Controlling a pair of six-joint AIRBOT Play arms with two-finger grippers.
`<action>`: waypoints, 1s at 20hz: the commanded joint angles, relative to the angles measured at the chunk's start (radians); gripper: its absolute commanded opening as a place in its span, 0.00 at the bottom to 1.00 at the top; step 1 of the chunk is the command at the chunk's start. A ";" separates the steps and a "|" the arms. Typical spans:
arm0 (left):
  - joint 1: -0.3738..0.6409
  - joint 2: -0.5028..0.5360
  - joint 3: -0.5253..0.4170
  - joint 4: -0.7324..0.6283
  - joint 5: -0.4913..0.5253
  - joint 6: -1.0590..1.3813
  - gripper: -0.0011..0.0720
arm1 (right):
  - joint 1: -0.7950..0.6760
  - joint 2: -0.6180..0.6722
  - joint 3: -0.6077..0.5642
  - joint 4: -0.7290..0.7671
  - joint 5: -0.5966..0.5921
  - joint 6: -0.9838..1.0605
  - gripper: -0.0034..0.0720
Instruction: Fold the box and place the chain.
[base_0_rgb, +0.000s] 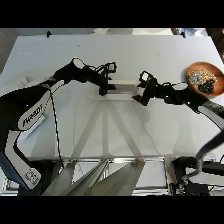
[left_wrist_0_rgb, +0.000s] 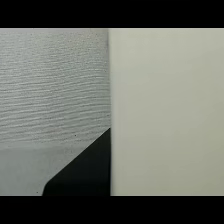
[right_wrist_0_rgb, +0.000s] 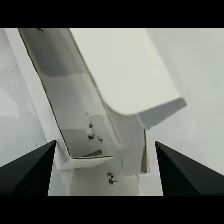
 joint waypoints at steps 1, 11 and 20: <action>-0.001 -0.001 0.000 0.000 0.000 0.000 0.03 | -0.006 -0.051 0.065 -0.032 0.080 -0.012 0.96; -0.001 -0.001 0.000 0.000 0.000 0.000 0.03 | -0.006 -0.206 0.153 -0.092 0.343 -0.003 0.96; -0.001 -0.001 0.000 0.000 0.000 0.000 0.03 | -0.006 -0.226 0.153 -0.114 0.311 0.063 0.96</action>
